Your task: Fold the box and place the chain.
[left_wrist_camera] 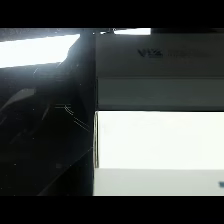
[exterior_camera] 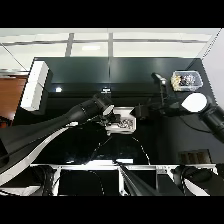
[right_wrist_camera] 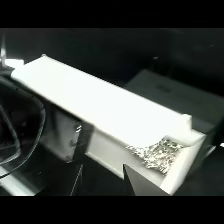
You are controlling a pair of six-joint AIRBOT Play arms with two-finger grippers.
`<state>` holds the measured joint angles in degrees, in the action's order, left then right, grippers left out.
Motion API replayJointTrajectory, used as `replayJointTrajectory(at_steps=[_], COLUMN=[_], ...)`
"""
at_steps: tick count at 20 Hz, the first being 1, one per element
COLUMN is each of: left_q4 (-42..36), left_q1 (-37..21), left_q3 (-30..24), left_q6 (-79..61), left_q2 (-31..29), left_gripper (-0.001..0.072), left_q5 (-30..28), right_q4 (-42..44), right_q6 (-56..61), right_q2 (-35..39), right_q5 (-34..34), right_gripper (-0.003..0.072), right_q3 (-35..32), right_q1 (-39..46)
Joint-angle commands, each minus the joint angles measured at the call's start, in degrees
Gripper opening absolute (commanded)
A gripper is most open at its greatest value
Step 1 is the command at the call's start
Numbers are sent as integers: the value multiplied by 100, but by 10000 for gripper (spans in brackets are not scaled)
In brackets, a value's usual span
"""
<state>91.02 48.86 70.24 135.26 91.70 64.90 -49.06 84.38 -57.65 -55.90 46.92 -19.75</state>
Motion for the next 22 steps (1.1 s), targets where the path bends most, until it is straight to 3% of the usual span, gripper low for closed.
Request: replayJointTrajectory(at_steps=[1, 5, 12, 14, 15, 20, 22], left_q4=[0, 2, -70, -146, -138, 310, 702], left_q1=[-4, -4, -37, -42, -42, -37, -50], left_q3=[0, 0, 2, 57, 109, 181, -22], left_q6=[0, 0, 70, 170, 170, -944, -1399], left_q2=[0, 0, -4, -48, -114, -848, -1346], left_gripper=[26, 27, 36, 434, 485, 498, 498], left_q5=[-33, -22, -31, 52, 68, 466, 595], right_q4=[-1054, -2522, -2481, -2564, -2608, -2625, -2625], right_q6=[0, 72, 63, 59, 57, 59, 61], right_q2=[94, 369, 365, 363, 363, 363, 363], right_q5=[-966, -1246, -844, -820, -811, -848, -898], right_gripper=[309, 309, 309, 309, 308, 309, 309], right_q3=[404, 481, 376, 376, 376, 376, 376], right_q1=[691, 1631, 1794, 1794, 1797, 1797, 1797])
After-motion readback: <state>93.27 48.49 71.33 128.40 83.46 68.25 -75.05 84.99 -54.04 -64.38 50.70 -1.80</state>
